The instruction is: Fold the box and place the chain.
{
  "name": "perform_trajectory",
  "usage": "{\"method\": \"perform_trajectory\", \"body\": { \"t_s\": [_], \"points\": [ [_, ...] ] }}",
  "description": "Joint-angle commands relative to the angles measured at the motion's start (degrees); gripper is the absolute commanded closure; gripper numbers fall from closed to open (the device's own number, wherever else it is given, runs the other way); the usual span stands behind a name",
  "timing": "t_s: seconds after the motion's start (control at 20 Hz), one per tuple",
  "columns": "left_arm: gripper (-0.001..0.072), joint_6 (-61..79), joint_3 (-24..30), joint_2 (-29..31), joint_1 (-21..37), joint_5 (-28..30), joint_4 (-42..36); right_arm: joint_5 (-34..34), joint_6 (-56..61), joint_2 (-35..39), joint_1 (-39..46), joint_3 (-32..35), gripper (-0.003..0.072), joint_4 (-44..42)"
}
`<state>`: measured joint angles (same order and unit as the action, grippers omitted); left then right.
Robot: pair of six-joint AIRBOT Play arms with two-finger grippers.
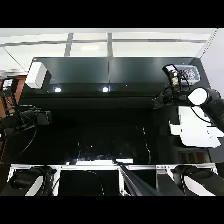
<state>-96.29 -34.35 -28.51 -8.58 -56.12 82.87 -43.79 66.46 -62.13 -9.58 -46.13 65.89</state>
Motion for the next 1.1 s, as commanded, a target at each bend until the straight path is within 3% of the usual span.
{"method": "perform_trajectory", "body": {
  "t_s": [0.0,0.65,0.75,1.05],
  "points": [
    [0.0678,0.0,0.0,0.0,0.1,0.0,0.0,0.0,0.0,0.0,-0.1,0.0,0.0669,0.0],
    [0.0678,0.0,0.0,0.0,0.1,0.0,0.0,0.0,0.0,0.0,-0.1,0.0,0.0668,0.0],
    [0.0678,0.0,0.0,0.0,0.1,0.0,0.0,1.3,0.0,0.0,-0.1,0.0,0.0668,-3.1],
    [0.0677,-0.2,0.1,-0.1,0.1,8.6,-1.6,4.0,0.8,0.0,-0.1,0.0,0.0669,-13.2]
  ]
}}
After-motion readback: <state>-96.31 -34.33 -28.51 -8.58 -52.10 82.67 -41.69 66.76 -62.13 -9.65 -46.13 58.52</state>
